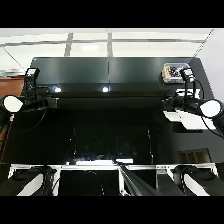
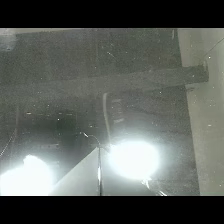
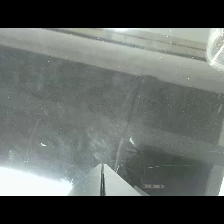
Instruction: Fold the box and place the chain.
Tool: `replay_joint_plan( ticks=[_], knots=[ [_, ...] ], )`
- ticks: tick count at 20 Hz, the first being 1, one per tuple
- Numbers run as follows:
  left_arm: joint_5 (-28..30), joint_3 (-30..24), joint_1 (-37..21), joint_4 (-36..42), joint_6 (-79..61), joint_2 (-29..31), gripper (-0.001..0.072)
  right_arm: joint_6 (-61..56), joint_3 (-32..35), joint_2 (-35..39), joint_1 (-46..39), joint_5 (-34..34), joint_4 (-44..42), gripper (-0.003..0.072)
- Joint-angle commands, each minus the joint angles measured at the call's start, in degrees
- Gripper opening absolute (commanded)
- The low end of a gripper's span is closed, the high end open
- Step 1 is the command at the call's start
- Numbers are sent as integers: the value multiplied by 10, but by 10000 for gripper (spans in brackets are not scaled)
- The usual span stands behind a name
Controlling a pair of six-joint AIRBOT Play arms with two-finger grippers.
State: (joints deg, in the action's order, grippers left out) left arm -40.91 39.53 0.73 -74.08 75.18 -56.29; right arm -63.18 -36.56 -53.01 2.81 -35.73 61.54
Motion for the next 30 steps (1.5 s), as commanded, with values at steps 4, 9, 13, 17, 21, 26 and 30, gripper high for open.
replay_joint_plan(
  ticks=[4,9,13,17,21,26,30],
  knots=[
    [0,0,0,0,0,0,27,0,0,0,1,0,0,20],
    [0,0,0,0,0,0,27,0,0,0,1,0,0,20],
    [0,0,0,0,0,0,27,0,0,0,1,0,0,20],
    [6,0,0,30,0,0,27,0,0,0,1,8,-25,20],
    [55,0,1,47,0,-3,27,-1,0,-6,4,120,-78,269],
    [95,0,0,44,0,-7,123,-80,-7,-22,-77,253,-64,706],
    [78,0,1,45,2,-7,702,-118,-136,-121,-369,71,-59,705]
  ],
)
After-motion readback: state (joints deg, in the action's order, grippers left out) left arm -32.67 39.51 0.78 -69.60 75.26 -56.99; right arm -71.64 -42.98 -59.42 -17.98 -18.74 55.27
